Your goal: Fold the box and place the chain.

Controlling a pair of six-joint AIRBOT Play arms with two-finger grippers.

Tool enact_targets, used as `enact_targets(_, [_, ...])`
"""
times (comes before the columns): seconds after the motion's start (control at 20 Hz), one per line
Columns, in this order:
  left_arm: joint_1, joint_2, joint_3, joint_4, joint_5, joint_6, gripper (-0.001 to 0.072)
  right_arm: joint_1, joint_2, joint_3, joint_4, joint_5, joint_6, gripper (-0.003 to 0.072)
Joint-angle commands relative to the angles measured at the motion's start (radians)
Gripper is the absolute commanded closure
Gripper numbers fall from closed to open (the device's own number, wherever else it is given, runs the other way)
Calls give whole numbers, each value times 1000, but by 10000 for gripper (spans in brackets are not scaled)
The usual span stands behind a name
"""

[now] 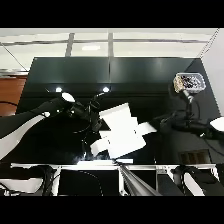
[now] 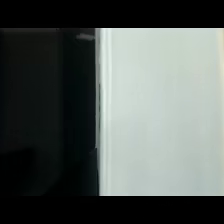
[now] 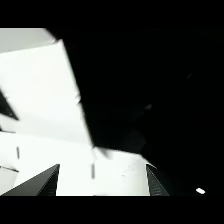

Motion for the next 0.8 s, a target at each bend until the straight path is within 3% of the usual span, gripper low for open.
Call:
enact_targets(0.0, [-8, 48, 55, 73, -24, 4, 687, -35, 1, 178, -164, 45, 10, 55])
enact_targets(0.1, [-54, 127, 66, 124, 43, 32, 687, -35, 1, 251, -214, 75, -34, 55])
enact_targets(0.3, [-184, 248, 23, 228, 253, 221, 685, -13, 0, 243, -259, 140, -161, 56])
enact_targets(0.45, [-234, 237, 18, 400, 365, 329, 683, 62, 0, 156, -259, 113, -177, 57])
enact_targets(0.55, [-230, 215, 18, 362, 478, 158, 681, 120, 0, 96, -259, 65, -233, 57])
enact_targets(0.75, [-232, 161, 18, 368, 480, 156, 681, 232, 0, 11, -259, -41, -349, 57])
